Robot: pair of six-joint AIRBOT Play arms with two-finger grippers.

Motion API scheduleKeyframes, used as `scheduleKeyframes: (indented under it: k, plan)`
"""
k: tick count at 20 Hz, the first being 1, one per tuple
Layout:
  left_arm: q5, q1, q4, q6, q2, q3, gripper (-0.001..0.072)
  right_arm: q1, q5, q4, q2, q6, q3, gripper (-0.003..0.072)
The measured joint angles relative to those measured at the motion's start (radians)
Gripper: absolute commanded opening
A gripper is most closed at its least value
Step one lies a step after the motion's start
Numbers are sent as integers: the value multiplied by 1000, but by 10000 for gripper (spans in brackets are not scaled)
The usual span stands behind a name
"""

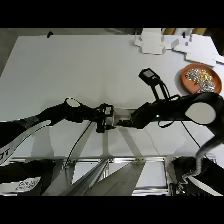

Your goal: Fold the box and place the chain.

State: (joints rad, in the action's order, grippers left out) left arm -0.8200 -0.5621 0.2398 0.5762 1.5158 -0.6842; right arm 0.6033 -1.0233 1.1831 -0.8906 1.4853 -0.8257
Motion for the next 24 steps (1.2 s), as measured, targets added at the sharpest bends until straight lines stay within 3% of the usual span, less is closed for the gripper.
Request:
scheduleKeyframes:
  k: [2, 7, 14, 18, 24]
  plan:
    - [0, 0, 0, 0, 0, 0, 490, 1, 23, 0, -35, -18, 23, 304]
    - [0, 0, 0, 0, 0, 0, 490, -32, 45, 5, -28, -69, 0, 300]
    - [0, 0, 0, 0, 0, 0, 490, -298, -12, 130, -8, -103, -98, 298]
    - [0, 0, 0, 0, 0, 0, 490, -385, -28, 156, -75, -109, -58, 299]
    - [0, 0, 0, 0, 0, 0, 490, -409, 58, 172, -197, -109, 50, 299]
